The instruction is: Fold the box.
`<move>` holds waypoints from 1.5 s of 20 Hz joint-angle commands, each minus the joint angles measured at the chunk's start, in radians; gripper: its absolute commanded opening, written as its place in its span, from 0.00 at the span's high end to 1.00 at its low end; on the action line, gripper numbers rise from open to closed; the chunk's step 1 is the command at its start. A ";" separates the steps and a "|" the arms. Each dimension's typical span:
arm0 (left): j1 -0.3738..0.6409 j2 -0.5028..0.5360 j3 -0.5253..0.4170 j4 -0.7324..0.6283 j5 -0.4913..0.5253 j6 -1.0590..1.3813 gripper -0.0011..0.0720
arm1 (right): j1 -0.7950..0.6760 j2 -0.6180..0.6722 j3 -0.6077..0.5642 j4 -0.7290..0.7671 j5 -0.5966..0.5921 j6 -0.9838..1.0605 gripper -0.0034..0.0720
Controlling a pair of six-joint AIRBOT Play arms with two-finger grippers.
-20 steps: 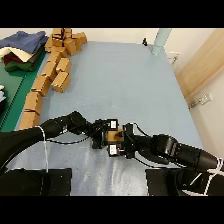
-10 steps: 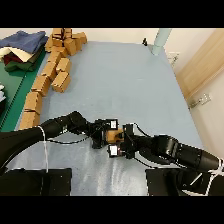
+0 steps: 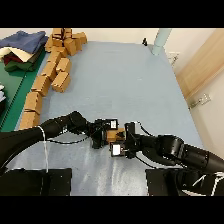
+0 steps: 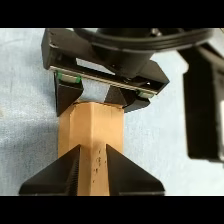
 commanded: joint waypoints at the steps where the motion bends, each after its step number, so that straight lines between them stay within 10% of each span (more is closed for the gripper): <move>1: 0.000 -0.001 0.000 0.000 -0.001 0.000 0.26 | 0.000 0.014 0.001 0.006 -0.003 -0.003 0.63; 19: 0.000 -0.001 0.000 0.000 -0.001 0.000 0.26 | -0.009 0.001 0.001 -0.049 0.009 -0.003 0.66; 30: 0.000 -0.001 0.000 0.000 -0.001 0.000 0.26 | -0.007 0.001 0.001 0.007 0.006 -0.004 0.85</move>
